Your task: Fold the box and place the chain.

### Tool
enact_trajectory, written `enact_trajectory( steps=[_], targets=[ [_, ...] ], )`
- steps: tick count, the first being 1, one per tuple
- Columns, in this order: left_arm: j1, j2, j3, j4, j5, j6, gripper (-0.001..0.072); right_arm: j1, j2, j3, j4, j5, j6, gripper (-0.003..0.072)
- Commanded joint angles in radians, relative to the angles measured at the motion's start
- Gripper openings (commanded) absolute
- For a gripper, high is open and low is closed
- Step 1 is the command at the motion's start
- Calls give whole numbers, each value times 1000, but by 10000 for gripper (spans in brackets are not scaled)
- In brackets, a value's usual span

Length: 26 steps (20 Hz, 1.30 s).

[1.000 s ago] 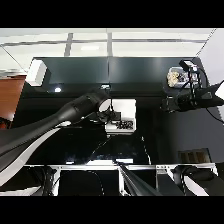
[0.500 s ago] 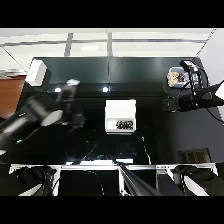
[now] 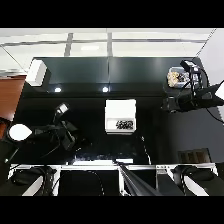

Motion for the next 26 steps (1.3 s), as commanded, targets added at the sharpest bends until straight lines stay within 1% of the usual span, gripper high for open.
enact_trajectory(
  steps=[1, 2, 3, 5, 8, 11, 13, 15, 18, 22, 26],
  targets=[
    [-38, -34, -42, -205, 90, 571, 720, 0, 1, -1, 2, 0, 35, 347],
    [-58, -93, -25, -211, 85, 657, 720, 0, 1, -1, 3, 0, 36, 348],
    [-76, -177, 10, -204, 71, 697, 720, 0, 1, -1, 3, 0, 37, 347],
    [-108, -328, 101, -165, 57, 725, 720, 0, 1, -1, 3, 6, 38, 347],
    [-148, -468, 223, -173, 85, 724, 720, 0, 1, -1, 3, 19, 40, 348],
    [-185, -590, 338, -173, 50, 716, 720, 0, 1, -1, 2, 15, 40, 348],
    [-216, -639, 386, -174, 52, 711, 720, 0, 1, -1, 2, 16, 40, 348],
    [-235, -671, 406, -175, 55, 685, 720, 0, 1, -1, 1, 16, 40, 348],
    [-244, -684, 407, -175, 56, 685, 720, 0, 1, -1, 2, 16, 40, 347],
    [-246, -684, 407, -235, 70, 686, 720, 0, 1, -1, 2, 15, 40, 347],
    [-247, -695, 407, -236, 78, 686, 719, 0, 1, -1, 4, 16, 40, 347]
  ],
)
